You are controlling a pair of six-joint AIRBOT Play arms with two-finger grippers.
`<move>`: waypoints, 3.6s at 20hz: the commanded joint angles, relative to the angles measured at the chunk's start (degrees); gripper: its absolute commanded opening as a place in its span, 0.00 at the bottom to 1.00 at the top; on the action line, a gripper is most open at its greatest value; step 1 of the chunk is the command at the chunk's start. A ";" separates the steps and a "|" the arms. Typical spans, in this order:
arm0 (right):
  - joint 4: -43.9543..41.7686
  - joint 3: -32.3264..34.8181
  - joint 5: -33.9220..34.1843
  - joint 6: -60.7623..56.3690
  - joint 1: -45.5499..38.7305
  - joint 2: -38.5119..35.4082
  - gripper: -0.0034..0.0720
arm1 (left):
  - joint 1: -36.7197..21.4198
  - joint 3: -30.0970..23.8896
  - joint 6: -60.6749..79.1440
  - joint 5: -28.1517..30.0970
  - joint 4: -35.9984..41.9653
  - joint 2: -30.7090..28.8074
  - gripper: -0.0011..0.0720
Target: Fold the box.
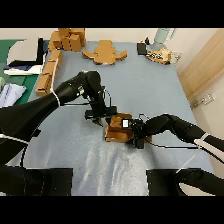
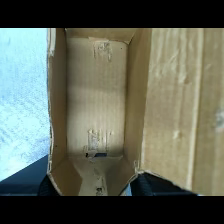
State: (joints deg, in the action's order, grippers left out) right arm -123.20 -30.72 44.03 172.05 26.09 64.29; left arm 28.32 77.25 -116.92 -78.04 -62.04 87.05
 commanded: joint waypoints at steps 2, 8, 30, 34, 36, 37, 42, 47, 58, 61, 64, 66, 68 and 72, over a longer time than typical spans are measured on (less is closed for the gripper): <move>-0.02 0.00 0.00 0.00 0.02 0.02 0.71 | -4.96 0.22 8.11 -1.51 1.62 -0.02 0.43; -0.02 0.00 0.00 0.00 0.02 0.02 0.71 | -13.27 0.44 34.45 2.19 -0.48 -0.02 0.03; -0.02 0.00 0.00 0.00 0.02 0.02 0.71 | -16.98 -35.89 133.63 26.12 33.09 -11.43 0.96; -0.02 0.00 0.00 0.00 0.02 0.02 0.71 | -15.30 -37.75 133.63 27.54 30.56 -11.43 0.96; -0.02 0.00 0.00 0.00 0.04 0.02 0.71 | -12.37 -37.73 133.70 28.44 30.75 -11.41 0.96; -0.02 0.00 0.00 0.00 0.02 0.02 0.71 | -11.13 -37.73 134.09 29.68 30.80 -11.37 0.96; -0.02 0.00 -0.02 0.00 0.02 0.02 0.71 | -9.55 -37.66 135.34 33.03 31.76 -10.47 0.96; -0.02 0.00 0.00 0.00 0.02 0.02 0.71 | -8.63 -37.62 135.43 32.89 34.01 -10.47 0.96; -0.02 0.00 0.00 0.00 0.04 0.02 0.71 | -7.89 -37.62 135.56 31.17 33.48 -10.49 0.96; -0.02 0.00 0.00 0.00 0.02 0.02 0.71 | -6.47 -37.62 135.58 31.56 35.36 -10.47 0.96; -0.02 0.00 -0.02 0.00 0.02 0.02 0.71 | -6.51 -37.40 136.87 31.65 37.68 -10.32 0.96; -0.02 0.00 0.00 0.00 0.02 0.02 0.71 | -6.47 -37.03 136.87 31.71 38.03 -9.84 0.96; -0.02 0.00 0.00 0.00 0.02 0.02 0.71 | -6.23 -36.96 136.87 32.74 37.90 -9.49 0.96; -0.02 0.00 0.00 0.00 0.04 0.02 0.71 | -6.16 -36.96 136.89 33.00 37.59 -9.33 0.96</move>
State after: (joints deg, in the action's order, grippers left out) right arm -123.22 -30.72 44.03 172.05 26.09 64.29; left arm 22.06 40.23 19.86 -45.45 -24.38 77.52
